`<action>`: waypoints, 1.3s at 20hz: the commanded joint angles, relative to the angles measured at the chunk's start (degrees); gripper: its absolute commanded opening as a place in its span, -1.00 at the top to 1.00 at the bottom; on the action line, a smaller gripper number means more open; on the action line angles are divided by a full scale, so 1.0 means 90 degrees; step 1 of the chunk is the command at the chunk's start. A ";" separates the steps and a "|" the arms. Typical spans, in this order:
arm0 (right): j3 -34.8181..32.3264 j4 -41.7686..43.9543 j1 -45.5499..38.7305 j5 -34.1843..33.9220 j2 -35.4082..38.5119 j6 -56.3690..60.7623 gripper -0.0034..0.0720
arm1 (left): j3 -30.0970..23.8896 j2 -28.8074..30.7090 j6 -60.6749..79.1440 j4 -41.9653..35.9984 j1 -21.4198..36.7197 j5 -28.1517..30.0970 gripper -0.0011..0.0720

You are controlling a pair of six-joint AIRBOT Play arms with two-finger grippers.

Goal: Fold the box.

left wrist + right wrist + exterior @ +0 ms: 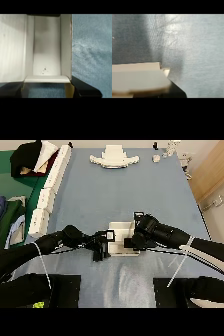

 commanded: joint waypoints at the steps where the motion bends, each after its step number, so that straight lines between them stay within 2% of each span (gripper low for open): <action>1: 0.0010 0.0041 0.0024 -0.0032 -0.0005 -0.0019 0.55 | 0.0005 0.0000 -0.0005 -0.0005 0.0002 -0.0002 -0.46; 2: 0.0034 0.0073 0.0024 -0.0141 0.0012 -0.0019 0.05 | 0.0005 0.0000 -0.0005 -0.0005 0.0002 -0.0002 -0.46; 3: 0.0078 0.0073 0.0024 -0.0304 0.0044 -0.0022 -0.07 | 0.0005 0.0000 -0.0005 -0.0005 0.0002 -0.0002 -0.46; 11: 0.0976 -0.0350 -0.0119 -0.1336 0.0816 -0.0597 -0.07 | 0.0005 0.0000 -0.0005 -0.0007 0.0002 -0.0002 -0.46; 12: 0.1061 -0.0355 -0.0219 -0.1409 0.0942 -0.0721 -0.04 | 0.0005 0.0000 -0.0005 -0.0007 0.0002 -0.0002 -0.46; 14: 0.1069 -0.0345 -0.0517 -0.1481 0.1098 -0.1146 0.67 | 0.0005 0.0000 -0.0005 -0.0005 0.0002 -0.0002 -0.46; 15: 0.1047 -0.0381 -0.0733 -0.1557 0.1086 -0.1389 0.90 | 0.0005 0.0000 -0.0005 -0.0005 0.0002 -0.0002 -0.46; 17: 0.0869 -0.0342 -0.1413 -0.1474 0.1030 -0.1904 0.91 | 0.0005 0.0000 -0.0005 -0.0005 0.0002 -0.0002 -0.46; 19: 0.0617 -0.0022 -0.2300 -0.1020 0.0906 -0.2601 0.91 | 0.0005 0.0000 -0.0005 -0.0007 0.0002 -0.0002 -0.46; 21: 0.0481 0.1122 -0.3364 -0.0304 0.0636 -0.3730 0.91 | 0.0005 0.0000 -0.0005 -0.0007 0.0002 -0.0002 -0.46; 23: 0.0486 0.3181 -0.4415 0.0066 0.0141 -0.5411 0.91 | 0.0005 0.0000 -0.0005 -0.0007 0.0002 -0.0005 -0.46; 24: 0.0505 0.4391 -0.4847 -0.0049 -0.0172 -0.6312 0.91 | 0.0005 0.0000 -0.0005 -0.0007 0.0002 -0.0002 -0.46; 26: 0.0602 0.6620 -0.5423 -0.0913 -0.0937 -0.7890 0.91 | 0.0005 0.0000 -0.0005 -0.0007 0.0002 -0.0002 -0.46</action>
